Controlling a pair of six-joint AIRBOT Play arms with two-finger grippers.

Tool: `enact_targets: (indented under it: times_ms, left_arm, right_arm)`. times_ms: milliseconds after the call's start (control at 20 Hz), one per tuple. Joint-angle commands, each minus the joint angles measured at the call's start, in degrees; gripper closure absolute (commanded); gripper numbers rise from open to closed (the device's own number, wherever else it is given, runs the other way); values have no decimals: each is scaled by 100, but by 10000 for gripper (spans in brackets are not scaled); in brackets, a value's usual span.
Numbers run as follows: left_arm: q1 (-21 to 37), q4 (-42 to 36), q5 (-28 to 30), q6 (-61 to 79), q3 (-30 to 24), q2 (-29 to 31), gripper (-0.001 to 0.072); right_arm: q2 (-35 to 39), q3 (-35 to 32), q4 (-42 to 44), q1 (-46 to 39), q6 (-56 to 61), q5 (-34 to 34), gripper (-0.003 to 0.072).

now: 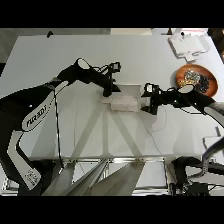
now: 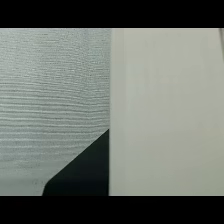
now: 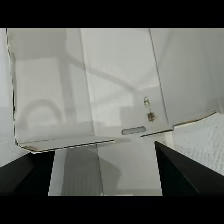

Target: Fold the box and place the chain.

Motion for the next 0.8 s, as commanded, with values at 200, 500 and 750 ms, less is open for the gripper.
enact_targets:
  times_ms: [200, 500, 750]
  left_arm:
    - [-2, 0, 7, -4, -2, -2, 693]
    - [-2, 2, 7, -4, -2, -2, 693]
    - [-2, 0, 7, -4, -2, -2, 693]
  right_arm:
    - [-20, -2, 101, 35, 48, -168, -10]
    - [-17, -2, 96, 35, 46, -144, -9]
    - [-17, -2, 570, 35, 654, -39, -9]
